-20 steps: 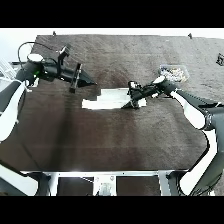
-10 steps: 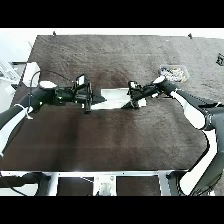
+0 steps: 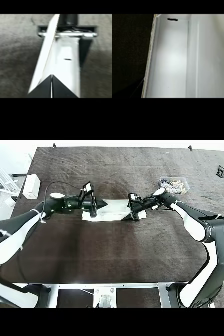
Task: Fold the box and place the chain.
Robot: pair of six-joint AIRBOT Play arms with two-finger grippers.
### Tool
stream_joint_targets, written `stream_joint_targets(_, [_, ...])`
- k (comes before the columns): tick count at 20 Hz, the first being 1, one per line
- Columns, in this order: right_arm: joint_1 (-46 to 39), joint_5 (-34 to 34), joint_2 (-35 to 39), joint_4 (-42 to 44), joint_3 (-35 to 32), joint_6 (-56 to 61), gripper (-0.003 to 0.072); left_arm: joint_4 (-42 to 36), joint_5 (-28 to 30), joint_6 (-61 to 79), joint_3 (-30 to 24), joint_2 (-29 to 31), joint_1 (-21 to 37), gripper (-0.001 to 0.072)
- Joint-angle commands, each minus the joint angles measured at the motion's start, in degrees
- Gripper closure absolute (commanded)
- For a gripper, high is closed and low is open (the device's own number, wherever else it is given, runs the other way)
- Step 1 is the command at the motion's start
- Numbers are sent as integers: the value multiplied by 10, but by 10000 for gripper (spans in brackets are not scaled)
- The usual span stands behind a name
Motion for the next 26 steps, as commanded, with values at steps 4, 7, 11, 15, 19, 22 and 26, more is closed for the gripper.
stream_joint_targets(4, [1, 0, 0, 0, 0, 0, 97, -4, 8, -33, 109, -80, 0, 690])
stream_joint_targets(7, [1, 0, 0, 0, 0, 0, 97, -4, 18, -33, 113, -91, 0, 691])
stream_joint_targets(11, [1, 0, 0, 0, 0, 0, 97, -2, 26, -53, 113, -101, 0, 690])
stream_joint_targets(15, [1, 0, 0, 0, 0, 0, 97, 8, 34, -67, 113, -104, 0, 690])
stream_joint_targets(19, [1, 0, 0, 0, 0, 0, 97, 33, 35, -89, 111, -110, -1, 690])
stream_joint_targets(22, [1, 0, 0, 0, 0, 0, 97, 46, 34, -97, 111, -110, -1, 690])
stream_joint_targets(26, [1, 0, 0, 0, 0, 0, 97, 46, 37, -98, 111, -110, -1, 690])
